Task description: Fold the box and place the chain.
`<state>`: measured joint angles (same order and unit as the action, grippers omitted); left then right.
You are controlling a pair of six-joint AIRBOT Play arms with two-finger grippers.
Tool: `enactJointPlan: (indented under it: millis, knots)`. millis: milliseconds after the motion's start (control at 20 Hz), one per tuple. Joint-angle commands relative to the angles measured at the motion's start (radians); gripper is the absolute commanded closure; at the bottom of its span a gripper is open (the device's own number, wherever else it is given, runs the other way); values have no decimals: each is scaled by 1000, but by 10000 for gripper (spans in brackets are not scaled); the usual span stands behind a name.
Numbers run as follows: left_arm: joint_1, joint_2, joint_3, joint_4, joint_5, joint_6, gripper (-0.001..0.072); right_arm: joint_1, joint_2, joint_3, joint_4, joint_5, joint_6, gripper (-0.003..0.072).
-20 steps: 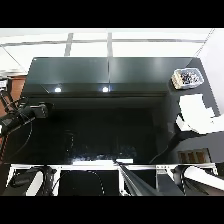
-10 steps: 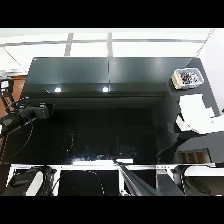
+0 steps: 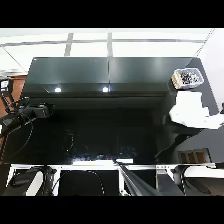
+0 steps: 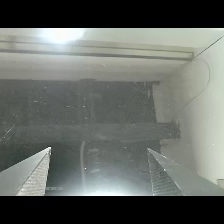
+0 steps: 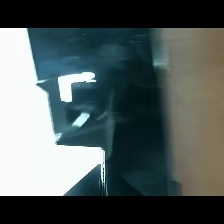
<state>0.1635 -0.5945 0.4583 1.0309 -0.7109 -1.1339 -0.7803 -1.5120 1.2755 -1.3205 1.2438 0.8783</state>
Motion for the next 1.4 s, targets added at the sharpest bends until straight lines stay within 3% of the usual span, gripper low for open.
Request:
enactJointPlan:
  millis: [0, 400, 550, 750, 1000, 1350]
  knots:
    - [0, 0, 0, -4, -1, 0, 4, 32, 132, -101, 225, 24, -6, 673]
    - [-7, -1, 0, -52, -52, 5, 4, 235, 548, -566, 732, 8, -51, 673]
    - [-37, -22, 0, -66, -74, 5, 4, 373, 694, -810, 995, -137, -134, 673]
    - [-82, -174, 29, -269, -96, 48, 5, 679, 772, -1062, 1202, -433, -201, 673]
    - [-151, -541, 180, -364, -345, 166, 5, 1007, 772, -1107, 1214, -691, -207, 673]
    - [-272, -871, 357, -480, -641, 418, 5, 1056, 772, -1107, 1215, -715, -206, 672]
